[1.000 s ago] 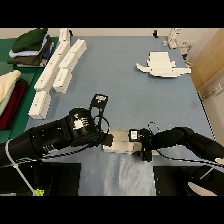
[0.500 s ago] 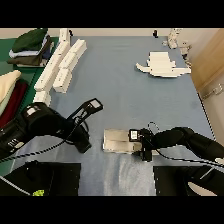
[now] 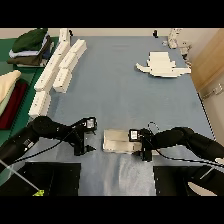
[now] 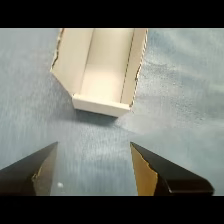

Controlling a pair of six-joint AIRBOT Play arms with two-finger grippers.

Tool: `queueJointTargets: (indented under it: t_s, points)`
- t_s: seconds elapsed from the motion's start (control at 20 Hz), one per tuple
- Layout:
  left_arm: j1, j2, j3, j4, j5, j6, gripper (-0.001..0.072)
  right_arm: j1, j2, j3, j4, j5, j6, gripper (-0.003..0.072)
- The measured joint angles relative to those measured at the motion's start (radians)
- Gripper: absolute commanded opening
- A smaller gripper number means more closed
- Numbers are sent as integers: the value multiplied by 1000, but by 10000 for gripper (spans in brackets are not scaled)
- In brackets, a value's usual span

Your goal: Fold the box.

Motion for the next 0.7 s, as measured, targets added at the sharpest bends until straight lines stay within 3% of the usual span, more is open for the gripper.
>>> queueJointTargets:
  t_s: [0.25, 0.7]
  points:
    - [-2, -161, -22, -172, 74, 322, 700, 0, 0, 0, 0, 0, 0, 522]
    - [-90, -294, -24, -307, 136, 522, 700, 0, 0, 0, 0, 0, 0, 523]
